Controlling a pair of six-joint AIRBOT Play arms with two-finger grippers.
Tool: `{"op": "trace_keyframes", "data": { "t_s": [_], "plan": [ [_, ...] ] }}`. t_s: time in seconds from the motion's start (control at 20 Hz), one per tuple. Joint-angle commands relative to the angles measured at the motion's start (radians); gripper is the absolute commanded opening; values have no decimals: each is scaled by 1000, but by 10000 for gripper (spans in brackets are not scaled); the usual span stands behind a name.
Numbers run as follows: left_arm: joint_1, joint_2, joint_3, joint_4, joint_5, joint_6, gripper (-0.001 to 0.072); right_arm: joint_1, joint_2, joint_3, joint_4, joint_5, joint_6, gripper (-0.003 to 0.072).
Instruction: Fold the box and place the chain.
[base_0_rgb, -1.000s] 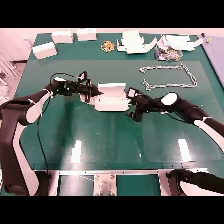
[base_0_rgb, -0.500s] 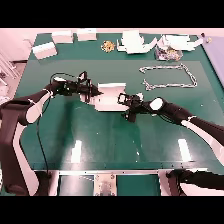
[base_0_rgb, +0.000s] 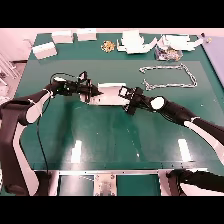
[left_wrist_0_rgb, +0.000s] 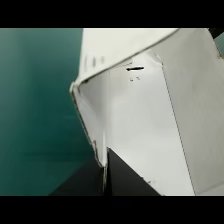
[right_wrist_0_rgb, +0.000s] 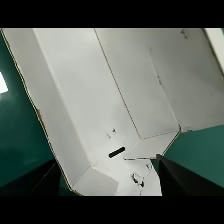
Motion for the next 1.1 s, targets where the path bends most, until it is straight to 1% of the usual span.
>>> {"op": "trace_keyframes", "data": {
  "t_s": [0.0, 0.15, 0.3, 0.4, 0.5, 0.6, 0.7, 0.85, 0.95, 1.05],
  "plan": [
    [0, -1, 0, 2, 0, -4, 21, -18, 5, 2, 0, -10, 11, 690],
    [0, -1, 0, 2, -1, -4, 20, -58, 4, 12, 20, 2, 10, 690],
    [0, -1, 0, 2, 0, -4, 21, -86, -15, 46, 27, 82, -9, 690],
    [0, -1, 0, 2, -1, -4, 21, -85, -35, 68, 35, 92, -28, 690],
    [0, -1, 0, 5, -1, -4, 21, -88, -52, 88, 95, 111, -87, 690],
    [0, -1, 0, 6, -1, -4, 21, -111, -80, 123, 167, 193, -137, 691],
    [0, -1, 0, 10, -1, -4, 21, -134, -100, 147, 216, 241, -198, 691],
    [0, -1, 0, 15, -2, -4, 21, -154, -101, 162, 218, 264, -288, 691],
    [0, -1, 0, 15, -1, -4, 21, -174, -112, 179, 225, 322, -332, 691],
    [0, -1, 0, 15, -3, -4, 21, -197, -139, 197, 285, 371, -406, 691]
  ]
}}
